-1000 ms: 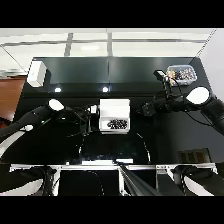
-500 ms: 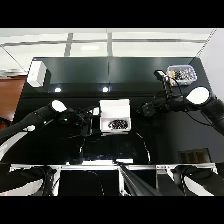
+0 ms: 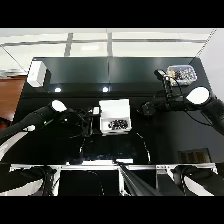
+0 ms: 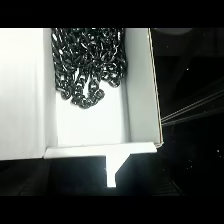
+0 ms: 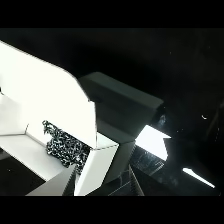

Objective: Fold the box and place the chain.

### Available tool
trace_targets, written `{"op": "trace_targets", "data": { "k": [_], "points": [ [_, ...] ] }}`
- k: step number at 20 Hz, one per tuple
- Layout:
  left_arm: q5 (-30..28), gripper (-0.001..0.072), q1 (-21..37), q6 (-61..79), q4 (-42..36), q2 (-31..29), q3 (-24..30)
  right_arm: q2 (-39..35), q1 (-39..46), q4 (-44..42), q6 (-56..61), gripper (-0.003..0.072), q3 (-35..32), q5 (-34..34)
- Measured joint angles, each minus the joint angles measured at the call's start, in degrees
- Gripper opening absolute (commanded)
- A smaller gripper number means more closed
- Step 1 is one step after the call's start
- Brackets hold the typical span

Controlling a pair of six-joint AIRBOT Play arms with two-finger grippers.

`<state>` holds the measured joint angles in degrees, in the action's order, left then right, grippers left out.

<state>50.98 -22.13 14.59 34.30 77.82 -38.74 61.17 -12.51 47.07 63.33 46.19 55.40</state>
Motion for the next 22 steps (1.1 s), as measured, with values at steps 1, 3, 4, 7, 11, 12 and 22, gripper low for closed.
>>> {"op": "trace_targets", "data": {
  "k": [1, 3, 4, 7, 11, 12, 22],
  "points": [
    [0.1, 0.0709, 0.0, 0.0, -0.5, 0.0, 0.0, 0.0, 0.0, 0.0, 0.0, 0.0374, 0.0, -0.1],
    [0.1, 0.0709, 0.0, 0.0, -1.8, 0.0, 0.0, 0.0, 0.0, 0.0, 0.0, 0.0374, 0.0, -0.2],
    [-0.1, 0.0708, 0.0, -0.1, -2.2, 0.0, 0.0, 0.0, 0.0, 0.0, 0.0, 0.0374, 0.0, -0.2],
    [-0.7, 0.0633, 0.0, -0.2, -3.1, 0.0, 0.0, 0.0, 0.0, 0.0, 0.0, 0.0374, 0.0, -0.3],
    [-0.9, 0.0276, 0.0, -0.3, -3.5, 0.0, 0.0, 0.0, 0.0, 0.0, 0.0, 0.0375, 0.0, -0.4],
    [-0.9, 0.0276, 0.0, -0.3, -3.5, 0.0, 0.0, 0.0, 0.0, 0.0, 0.0, 0.0377, 0.0, -0.6],
    [-1.1, 0.0276, -0.7, 0.0, -3.1, 0.0, 0.0, 11.7, -0.3, -4.6, 1.0, 0.0700, 9.1, -18.9]
  ]
}}
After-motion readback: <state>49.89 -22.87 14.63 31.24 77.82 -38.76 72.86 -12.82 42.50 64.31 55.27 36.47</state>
